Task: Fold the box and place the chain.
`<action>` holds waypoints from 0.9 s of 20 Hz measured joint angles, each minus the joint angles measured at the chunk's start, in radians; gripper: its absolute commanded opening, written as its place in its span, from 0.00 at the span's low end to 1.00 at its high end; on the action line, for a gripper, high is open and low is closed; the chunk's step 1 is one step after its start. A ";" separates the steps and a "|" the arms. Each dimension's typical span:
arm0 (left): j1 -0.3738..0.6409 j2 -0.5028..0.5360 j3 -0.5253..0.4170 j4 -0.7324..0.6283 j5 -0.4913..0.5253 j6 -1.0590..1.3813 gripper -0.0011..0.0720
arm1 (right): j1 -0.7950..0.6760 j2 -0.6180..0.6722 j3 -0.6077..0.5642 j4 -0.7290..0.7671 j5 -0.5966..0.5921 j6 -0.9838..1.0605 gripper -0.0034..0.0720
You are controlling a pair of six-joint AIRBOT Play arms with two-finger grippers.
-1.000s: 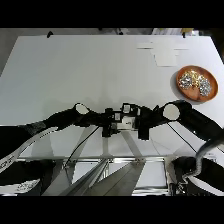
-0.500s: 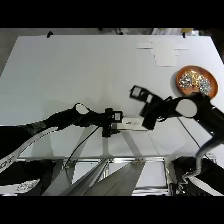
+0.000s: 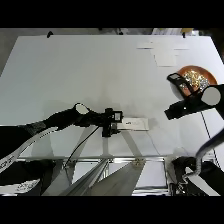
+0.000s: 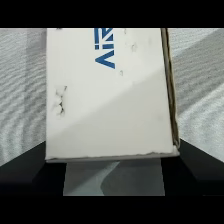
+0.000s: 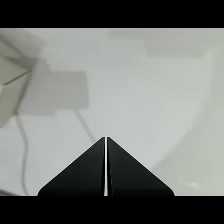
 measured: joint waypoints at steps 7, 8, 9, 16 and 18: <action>0.000 0.000 0.000 0.000 0.000 0.000 0.39 | -0.077 0.000 0.000 -0.026 0.026 0.048 0.07; 0.000 0.000 0.000 0.000 0.000 0.000 0.39 | -0.080 0.000 0.000 -0.026 0.028 0.049 0.07; 0.000 0.000 0.000 0.000 0.000 0.000 0.39 | -0.081 0.000 0.000 -0.027 0.029 0.050 0.07; 0.000 0.000 0.000 0.000 0.000 0.000 0.39 | -0.085 0.000 0.000 -0.029 0.034 0.053 0.07; 0.000 0.000 0.000 0.000 0.000 0.000 0.39 | -0.085 0.000 0.000 -0.029 0.034 0.054 0.07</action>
